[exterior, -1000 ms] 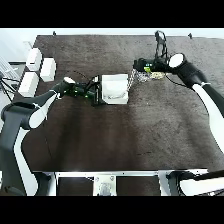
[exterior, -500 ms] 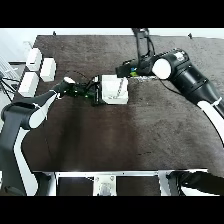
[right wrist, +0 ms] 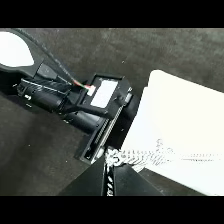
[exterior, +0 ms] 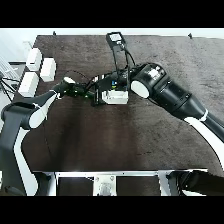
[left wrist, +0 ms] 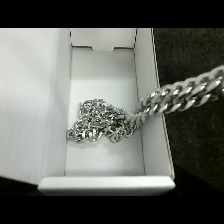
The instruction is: Fold the box and place the chain.
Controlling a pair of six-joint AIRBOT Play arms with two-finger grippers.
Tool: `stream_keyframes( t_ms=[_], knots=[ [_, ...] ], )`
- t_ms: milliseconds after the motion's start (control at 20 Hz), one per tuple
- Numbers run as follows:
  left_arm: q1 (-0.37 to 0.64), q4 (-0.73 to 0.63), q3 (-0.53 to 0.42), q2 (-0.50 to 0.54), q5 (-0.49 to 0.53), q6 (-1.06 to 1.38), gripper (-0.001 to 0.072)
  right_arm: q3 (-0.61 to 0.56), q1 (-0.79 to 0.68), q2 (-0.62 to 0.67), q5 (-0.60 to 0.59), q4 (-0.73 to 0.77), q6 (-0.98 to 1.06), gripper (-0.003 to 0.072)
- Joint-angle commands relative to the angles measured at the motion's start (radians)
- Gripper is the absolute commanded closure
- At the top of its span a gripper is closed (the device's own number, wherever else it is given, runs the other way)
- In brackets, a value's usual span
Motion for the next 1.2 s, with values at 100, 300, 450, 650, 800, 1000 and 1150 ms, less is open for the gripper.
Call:
stream_keyframes(
  t_ms=[100, 300, 450, 650, 800, 1000, 1150],
  knots=[
    [0.000, 0.000, 0.000, 0.000, 0.000, 0.000, 0.0353, -0.103, -0.023, -0.007, -0.051, -0.077, 0.068, 0.0679],
    [0.000, 0.000, 0.000, 0.000, 0.000, 0.000, 0.0353, -0.173, -0.114, -0.007, -0.199, -0.080, 0.068, 0.0679],
    [0.000, 0.000, 0.000, 0.000, 0.000, 0.000, 0.0353, -0.189, -0.168, -0.010, -0.277, -0.076, 0.071, 0.0680],
    [0.000, 0.000, 0.000, 0.000, 0.000, 0.000, 0.0353, -0.190, -0.177, -0.010, -0.307, -0.076, 0.071, 0.0680],
    [0.000, 0.000, 0.000, 0.000, 0.000, 0.000, 0.0353, -0.193, -0.192, -0.041, -0.323, -0.074, 0.071, 0.0679],
    [0.000, 0.000, 0.000, 0.000, 0.001, 0.000, 0.0353, -0.195, -0.196, -0.132, -0.335, -0.050, 0.071, 0.0679],
    [0.000, 0.000, 0.000, 0.000, 0.001, 0.000, 0.0353, -0.195, -0.200, -0.204, -0.404, -0.033, 0.071, 0.0679]
  ],
)
